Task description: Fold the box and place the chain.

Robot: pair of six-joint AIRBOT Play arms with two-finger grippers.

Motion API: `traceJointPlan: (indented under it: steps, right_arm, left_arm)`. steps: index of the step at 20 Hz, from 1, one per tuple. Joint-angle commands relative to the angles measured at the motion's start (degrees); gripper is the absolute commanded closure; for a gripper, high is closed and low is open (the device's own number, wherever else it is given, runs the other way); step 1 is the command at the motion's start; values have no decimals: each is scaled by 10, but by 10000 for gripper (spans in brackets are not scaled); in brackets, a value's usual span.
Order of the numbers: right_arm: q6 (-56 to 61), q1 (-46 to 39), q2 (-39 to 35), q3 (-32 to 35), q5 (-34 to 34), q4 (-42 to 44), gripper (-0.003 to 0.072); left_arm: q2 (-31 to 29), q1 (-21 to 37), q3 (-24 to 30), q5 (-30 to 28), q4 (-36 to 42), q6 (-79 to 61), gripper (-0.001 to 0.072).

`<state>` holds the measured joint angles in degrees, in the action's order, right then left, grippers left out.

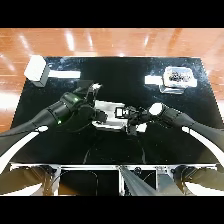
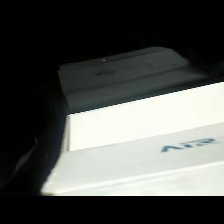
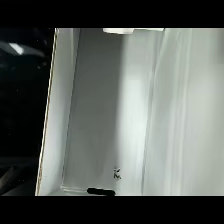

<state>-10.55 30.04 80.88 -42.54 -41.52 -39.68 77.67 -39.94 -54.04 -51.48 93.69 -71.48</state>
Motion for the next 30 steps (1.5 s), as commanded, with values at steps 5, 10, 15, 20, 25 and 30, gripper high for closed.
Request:
traceJointPlan:
  steps: [5,10,15,20,25,30]
  right_arm:
    - [0,1,0,0,6,0,64]
    - [0,1,0,0,6,0,64]
    - [0,1,0,0,6,0,64]
    - [0,1,0,0,6,1,64]
    - [0,1,0,0,6,1,64]
    - [0,1,0,0,6,2,64]
  left_arm:
    - [18,-40,-34,-81,-43,102,446]
    - [32,-40,-65,-107,-30,105,390]
    - [35,-40,-73,-132,-27,111,269]
    - [56,-40,-73,-132,-30,128,271]
    - [71,-40,-74,-118,-30,131,381]
    - [74,-40,-74,-95,-30,143,391]
